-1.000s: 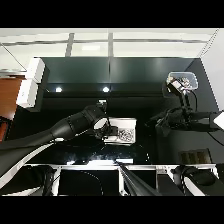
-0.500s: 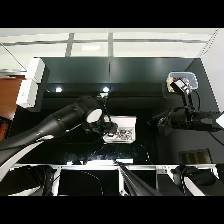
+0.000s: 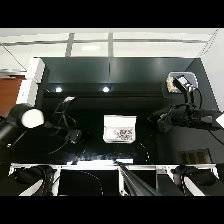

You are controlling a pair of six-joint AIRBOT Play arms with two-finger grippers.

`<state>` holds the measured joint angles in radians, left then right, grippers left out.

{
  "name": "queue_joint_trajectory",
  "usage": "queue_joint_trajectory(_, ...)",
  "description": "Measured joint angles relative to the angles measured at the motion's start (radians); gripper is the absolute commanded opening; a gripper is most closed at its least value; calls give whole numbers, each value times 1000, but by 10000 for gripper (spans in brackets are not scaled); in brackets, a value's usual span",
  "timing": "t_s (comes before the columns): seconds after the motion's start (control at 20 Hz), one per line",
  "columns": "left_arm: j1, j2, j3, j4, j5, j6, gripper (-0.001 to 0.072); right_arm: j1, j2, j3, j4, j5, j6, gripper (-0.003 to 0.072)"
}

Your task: Fold the box and place the chain.

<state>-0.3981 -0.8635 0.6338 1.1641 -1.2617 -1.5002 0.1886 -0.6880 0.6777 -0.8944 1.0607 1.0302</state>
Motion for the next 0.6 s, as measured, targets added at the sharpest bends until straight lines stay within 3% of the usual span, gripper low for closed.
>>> queue_joint_trajectory(0.15, 190, 4, -149, -300, 31, 409, 676, 0, 0, 0, 0, -2, 8, 458)
queue_joint_trajectory(0.2, 228, -10, -181, -373, 46, 557, 710, 0, 0, 0, 0, -3, 11, 459)
queue_joint_trajectory(0.3, 264, -43, -217, -467, 63, 847, 709, 0, 0, 0, 0, -2, 11, 458)
queue_joint_trajectory(0.4, 244, -74, -234, -496, 132, 1101, 714, 0, 0, 0, 0, 5, 16, 458)
queue_joint_trajectory(0.6, 112, -115, -242, -447, 304, 1503, 713, 0, 0, 0, 0, 22, 39, 458)
